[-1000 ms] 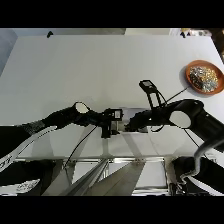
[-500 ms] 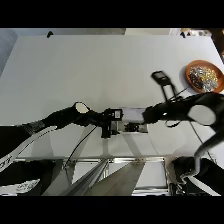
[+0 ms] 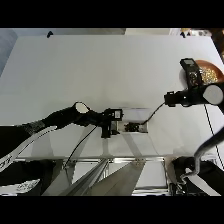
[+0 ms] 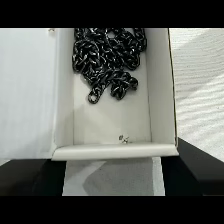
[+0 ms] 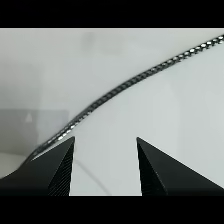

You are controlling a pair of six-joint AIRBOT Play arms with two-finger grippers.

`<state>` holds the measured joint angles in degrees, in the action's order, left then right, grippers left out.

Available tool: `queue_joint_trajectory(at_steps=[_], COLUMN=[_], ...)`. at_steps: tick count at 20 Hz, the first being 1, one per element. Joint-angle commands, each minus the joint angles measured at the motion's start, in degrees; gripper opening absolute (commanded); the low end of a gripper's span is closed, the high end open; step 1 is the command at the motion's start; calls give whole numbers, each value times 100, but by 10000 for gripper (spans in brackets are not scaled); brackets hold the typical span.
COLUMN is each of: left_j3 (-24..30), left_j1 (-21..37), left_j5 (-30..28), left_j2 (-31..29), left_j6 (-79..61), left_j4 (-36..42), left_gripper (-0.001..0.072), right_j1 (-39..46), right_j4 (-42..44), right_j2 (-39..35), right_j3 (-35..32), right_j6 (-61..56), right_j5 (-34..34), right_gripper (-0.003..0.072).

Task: Fold the box and place the chain.

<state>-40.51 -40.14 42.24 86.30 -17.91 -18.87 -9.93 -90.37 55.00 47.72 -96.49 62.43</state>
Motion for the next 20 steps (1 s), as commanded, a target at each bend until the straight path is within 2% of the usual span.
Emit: queue_joint_trajectory(at_steps=[1,3,5,9,13,16,18,19,20], left_j3=[0,0,0,0,0,0,0,0,0], left_j1=[4,4,4,4,4,4,4,4,4], left_j5=[0,-2,0,-2,-2,-2,-2,-2,-2], left_j2=[-2,-2,-2,-2,-2,-2,-2,-2,-2], left_j6=[0,0,0,-2,-2,0,0,0,0], left_j4=[0,0,0,0,0,0,0,0,0], left_gripper=[274,274,274,274,274,274,274,274,274], right_j1=[411,518,592,595,595,595,595,595,595], right_j4=[-81,-79,-72,-37,177,188,188,188,186], right_j2=[776,1222,1600,2140,2378,2441,2441,2441,2441], right_j3=[7,7,7,7,9,9,9,7,7], right_j6=[55,33,35,35,37,37,39,39,61], right_j5=[-511,-702,-804,-909,-1132,-1263,-1259,-1248,-1246], right_gripper=[387,382,334,334,333,294,294,267,189])
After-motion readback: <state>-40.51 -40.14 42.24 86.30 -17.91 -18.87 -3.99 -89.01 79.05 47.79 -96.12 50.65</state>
